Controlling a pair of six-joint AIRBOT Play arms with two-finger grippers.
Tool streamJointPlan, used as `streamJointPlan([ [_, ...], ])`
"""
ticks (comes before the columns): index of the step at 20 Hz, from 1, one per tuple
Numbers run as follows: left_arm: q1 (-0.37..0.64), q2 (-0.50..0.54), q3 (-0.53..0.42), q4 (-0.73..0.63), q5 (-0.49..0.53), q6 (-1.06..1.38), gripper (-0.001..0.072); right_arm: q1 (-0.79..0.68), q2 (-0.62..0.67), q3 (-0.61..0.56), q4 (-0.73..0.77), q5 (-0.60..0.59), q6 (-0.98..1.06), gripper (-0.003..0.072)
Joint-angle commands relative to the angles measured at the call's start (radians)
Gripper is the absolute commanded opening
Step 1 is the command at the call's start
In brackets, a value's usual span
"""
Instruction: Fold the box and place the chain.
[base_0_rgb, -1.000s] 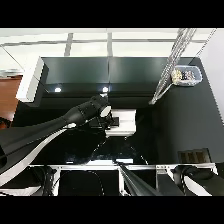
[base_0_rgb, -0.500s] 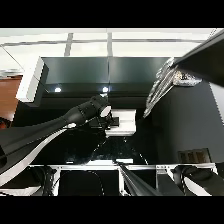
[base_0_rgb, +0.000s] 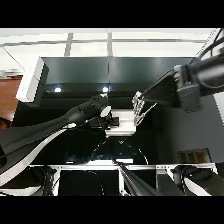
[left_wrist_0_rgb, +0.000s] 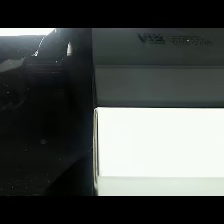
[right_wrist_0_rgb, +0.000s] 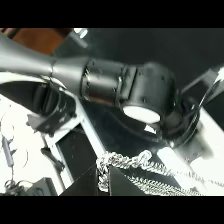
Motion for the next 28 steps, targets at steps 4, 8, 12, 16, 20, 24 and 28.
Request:
streamJointPlan([
  [4, 0.000, 0.000, 0.000, 0.000, 0.000, 0.000, 0.0029, 0.001, 0.001, -0.298, -0.068, -0.111, -0.015, 0.0018],
  [8, 0.000, 0.000, 0.000, 0.000, 0.000, 0.000, 0.0029, 0.010, 0.000, -0.544, -0.055, -0.362, -0.014, 0.0017],
  [12, 0.000, 0.000, 0.000, 0.000, 0.000, 0.000, 0.0029, -0.040, -0.001, -0.634, -0.048, -0.422, -0.014, 0.0019],
  [16, 0.000, 0.000, 0.000, 0.000, 0.000, 0.000, 0.0029, -0.165, 0.002, -0.550, 0.016, -0.245, -0.038, 0.0022],
  [20, 0.000, 0.000, 0.000, 0.000, 0.000, 0.000, 0.0029, -0.294, 0.003, -0.375, 0.024, -0.058, -0.060, 0.0022],
  [24, 0.000, 0.000, 0.000, 0.000, 0.000, 0.000, 0.0029, -0.340, 0.005, -0.286, 0.143, -0.086, -0.085, 0.0023],
  [28, 0.000, 0.000, 0.000, 0.000, 0.000, 0.000, 0.0029, -0.279, 0.005, -0.299, 0.085, -0.075, -0.101, 0.0023],
])
